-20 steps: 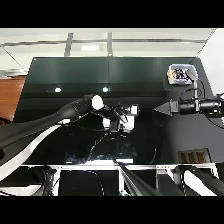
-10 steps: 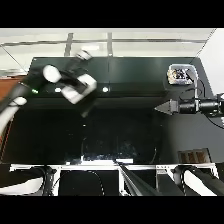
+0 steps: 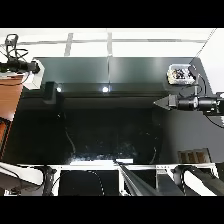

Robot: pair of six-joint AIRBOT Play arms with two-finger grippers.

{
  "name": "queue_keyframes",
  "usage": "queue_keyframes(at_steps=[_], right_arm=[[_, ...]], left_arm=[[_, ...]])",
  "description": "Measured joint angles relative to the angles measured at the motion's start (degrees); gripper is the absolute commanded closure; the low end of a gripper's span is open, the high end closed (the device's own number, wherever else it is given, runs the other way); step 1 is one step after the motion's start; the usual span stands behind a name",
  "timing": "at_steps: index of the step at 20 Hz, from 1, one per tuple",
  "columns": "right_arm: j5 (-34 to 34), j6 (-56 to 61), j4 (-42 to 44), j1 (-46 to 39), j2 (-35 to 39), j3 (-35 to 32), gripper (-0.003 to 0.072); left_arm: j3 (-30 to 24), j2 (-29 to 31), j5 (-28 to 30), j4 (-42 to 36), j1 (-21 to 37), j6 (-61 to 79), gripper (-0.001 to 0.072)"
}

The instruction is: Fold the box and place the chain.

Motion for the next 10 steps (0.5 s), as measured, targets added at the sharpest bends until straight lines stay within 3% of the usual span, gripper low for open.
queue_keyframes(at_steps=[4, 5, 6, 7, 10], right_arm=[[-3.06, 1.09, 0.48, 0.83, 0.00, 0.00, 0.0673], [-3.56, 1.62, 0.61, 1.07, 0.00, 0.00, 0.0673], [-3.78, 2.01, 0.63, 1.38, 0.00, 0.00, 0.0672], [-4.17, 2.19, 0.66, 1.68, 0.00, 0.00, 0.0672], [-4.66, 2.97, 0.76, 2.49, 0.00, 0.00, 0.0672]], left_arm=[[10.12, -9.40, 1.46, 0.02, 1.55, 2.47, 0.0416], [12.00, -11.28, 1.11, 0.02, 1.66, 2.80, 0.0377], [13.44, -12.87, 0.81, 0.07, 1.70, 3.02, 0.0088], [14.53, -13.90, 0.66, 0.07, 1.64, 3.21, 0.0001], [20.35, -15.65, -2.40, 0.61, 1.03, 3.21, 0.0002]])
